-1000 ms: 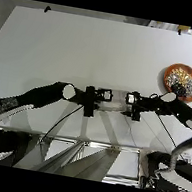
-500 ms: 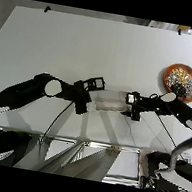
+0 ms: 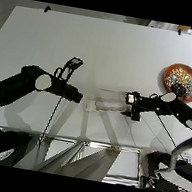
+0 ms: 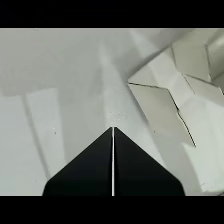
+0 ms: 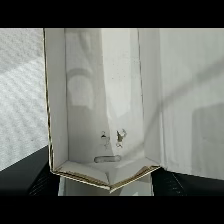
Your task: Fold the box and place the chain.
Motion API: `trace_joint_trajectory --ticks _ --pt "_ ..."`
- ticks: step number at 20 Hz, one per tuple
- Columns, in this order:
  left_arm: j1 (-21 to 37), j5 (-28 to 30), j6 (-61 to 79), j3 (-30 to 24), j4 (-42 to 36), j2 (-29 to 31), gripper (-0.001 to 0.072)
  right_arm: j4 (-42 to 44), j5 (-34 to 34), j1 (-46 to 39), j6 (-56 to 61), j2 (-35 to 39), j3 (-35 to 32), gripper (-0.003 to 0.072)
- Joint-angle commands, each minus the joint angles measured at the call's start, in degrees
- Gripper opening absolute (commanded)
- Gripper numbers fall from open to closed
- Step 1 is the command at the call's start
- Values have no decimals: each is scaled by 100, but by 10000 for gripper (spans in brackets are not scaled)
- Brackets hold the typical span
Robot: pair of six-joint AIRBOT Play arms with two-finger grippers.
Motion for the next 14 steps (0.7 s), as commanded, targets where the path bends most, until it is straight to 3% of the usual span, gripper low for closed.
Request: trace_joint_trajectory --ticks 1,7,14 --pt "179 389 -680 0 -328 -407 6 0 0 -2 0 2 2 394" --pt "208 643 -245 0 -1360 -1451 10 0 2 -2 0 2 2 394" --pt "140 203 732 2 -2284 -1329 10 0 2 -2 0 2 2 394"
